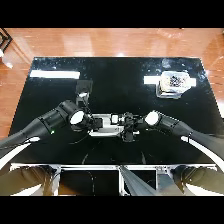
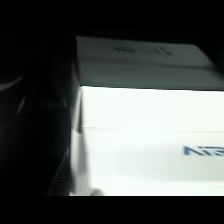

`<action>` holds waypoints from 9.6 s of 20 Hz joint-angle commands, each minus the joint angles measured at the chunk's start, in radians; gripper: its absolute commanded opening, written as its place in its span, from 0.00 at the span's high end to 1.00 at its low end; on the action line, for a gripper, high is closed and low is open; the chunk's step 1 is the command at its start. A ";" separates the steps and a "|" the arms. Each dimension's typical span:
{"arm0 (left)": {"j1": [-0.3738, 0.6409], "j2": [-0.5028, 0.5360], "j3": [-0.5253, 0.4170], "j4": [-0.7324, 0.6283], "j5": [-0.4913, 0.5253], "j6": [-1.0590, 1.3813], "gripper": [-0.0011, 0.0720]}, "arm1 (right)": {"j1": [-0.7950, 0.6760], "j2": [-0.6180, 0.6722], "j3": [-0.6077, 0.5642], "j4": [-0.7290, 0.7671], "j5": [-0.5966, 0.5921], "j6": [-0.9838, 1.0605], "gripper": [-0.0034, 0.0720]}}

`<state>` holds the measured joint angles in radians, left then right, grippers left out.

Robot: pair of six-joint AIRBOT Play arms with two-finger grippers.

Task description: Fold the box and place the chain.

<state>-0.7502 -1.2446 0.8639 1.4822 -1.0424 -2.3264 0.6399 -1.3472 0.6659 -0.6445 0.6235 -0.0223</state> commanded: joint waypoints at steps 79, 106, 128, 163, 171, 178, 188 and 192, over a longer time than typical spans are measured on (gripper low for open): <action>0.042 -0.116 0.024 -0.003 0.011 0.023 0.24 | 0.000 0.000 0.000 -0.003 0.000 0.000 0.34; 0.042 -0.137 0.026 -0.043 -0.017 0.106 0.96 | -0.011 0.158 0.001 -0.386 0.116 0.284 0.02; 0.042 -0.146 0.068 0.051 -0.089 0.136 0.96 | 0.018 0.101 -0.002 -0.160 0.024 0.145 0.51; 0.042 -0.157 0.068 0.046 -0.093 0.136 0.96 | 0.087 0.059 -0.002 -0.010 -0.071 0.119 0.42; 0.042 -0.157 0.068 0.051 -0.093 0.136 0.96 | -0.002 0.200 -0.002 -0.356 0.070 0.623 0.93; 0.042 -0.157 0.068 0.050 -0.093 0.136 0.96 | -0.479 0.328 -0.026 -0.393 0.565 1.311 0.93; 0.042 -0.157 0.068 0.050 -0.093 0.136 0.96 | -0.348 0.048 -0.156 0.124 0.276 1.323 0.93; 0.042 -0.157 0.068 0.050 -0.093 0.136 0.96 | -0.249 0.021 -0.121 0.155 0.245 1.300 0.93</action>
<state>-0.7086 -1.4006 0.9310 1.5322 -1.1343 -2.1910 0.3313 -1.2919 0.5285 -0.5560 0.9043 1.2907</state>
